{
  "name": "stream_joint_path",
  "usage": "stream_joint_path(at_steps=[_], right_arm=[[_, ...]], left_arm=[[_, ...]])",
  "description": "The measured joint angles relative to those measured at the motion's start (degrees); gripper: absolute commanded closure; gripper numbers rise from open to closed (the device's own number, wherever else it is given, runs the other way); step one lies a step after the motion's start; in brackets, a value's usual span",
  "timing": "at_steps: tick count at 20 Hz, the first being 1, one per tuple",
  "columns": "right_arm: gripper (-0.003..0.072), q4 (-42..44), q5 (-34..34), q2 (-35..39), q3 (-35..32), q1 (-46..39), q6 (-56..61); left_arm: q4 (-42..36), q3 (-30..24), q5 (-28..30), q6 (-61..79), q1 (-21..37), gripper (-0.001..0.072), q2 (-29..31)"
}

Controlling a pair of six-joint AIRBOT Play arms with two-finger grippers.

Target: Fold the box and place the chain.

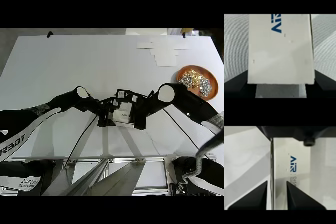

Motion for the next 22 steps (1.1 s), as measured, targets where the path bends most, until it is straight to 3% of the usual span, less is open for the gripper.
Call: stream_joint_path(at_steps=[2, 3, 22], right_arm=[[0.0624, 1.27, -0.87, 0.66, 0.00, -0.02, -0.22], [0.0671, 2.01, -1.31, 0.70, -0.07, -0.02, -0.50], [0.0672, 4.26, -5.03, -0.07, -6.32, -0.02, -0.76]], left_arm=[[0.00, 0.00, 0.00, -0.02, 0.00, 0.0575, 0.00], [0.00, 0.00, 0.00, -0.02, 0.00, 0.0575, 0.00], [-0.02, 0.00, 0.00, -0.02, 0.00, 0.0575, 0.00]])
